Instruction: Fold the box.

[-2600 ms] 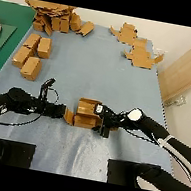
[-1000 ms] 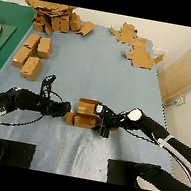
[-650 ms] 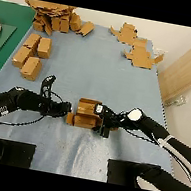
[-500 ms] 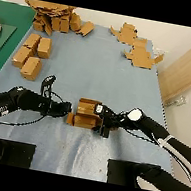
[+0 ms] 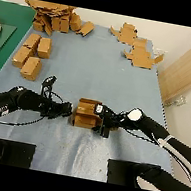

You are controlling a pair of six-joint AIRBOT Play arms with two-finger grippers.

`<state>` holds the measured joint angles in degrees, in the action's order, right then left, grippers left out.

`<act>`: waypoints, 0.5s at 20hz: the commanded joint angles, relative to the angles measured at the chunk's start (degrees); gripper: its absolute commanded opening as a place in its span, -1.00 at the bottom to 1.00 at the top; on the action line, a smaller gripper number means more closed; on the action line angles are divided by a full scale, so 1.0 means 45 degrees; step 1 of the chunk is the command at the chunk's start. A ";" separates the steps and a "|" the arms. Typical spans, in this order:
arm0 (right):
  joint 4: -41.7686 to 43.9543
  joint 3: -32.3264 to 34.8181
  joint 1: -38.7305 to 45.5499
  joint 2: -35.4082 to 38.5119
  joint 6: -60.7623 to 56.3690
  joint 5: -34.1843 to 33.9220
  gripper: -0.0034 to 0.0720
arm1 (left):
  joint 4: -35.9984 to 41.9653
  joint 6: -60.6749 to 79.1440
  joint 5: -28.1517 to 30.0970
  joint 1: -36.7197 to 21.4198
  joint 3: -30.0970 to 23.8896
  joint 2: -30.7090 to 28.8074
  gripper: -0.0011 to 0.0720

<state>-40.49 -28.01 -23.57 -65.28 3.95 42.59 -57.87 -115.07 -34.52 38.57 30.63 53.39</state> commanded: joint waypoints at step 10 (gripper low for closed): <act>0.0005 0.0000 -0.0005 -0.0005 0.0000 0.0000 0.21 | 0.0913 0.1224 0.0991 0.0117 0.0005 0.0131 0.32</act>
<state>-40.47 -28.01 -23.57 -65.28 3.95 42.57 -54.19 -111.37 -30.28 39.05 30.63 53.98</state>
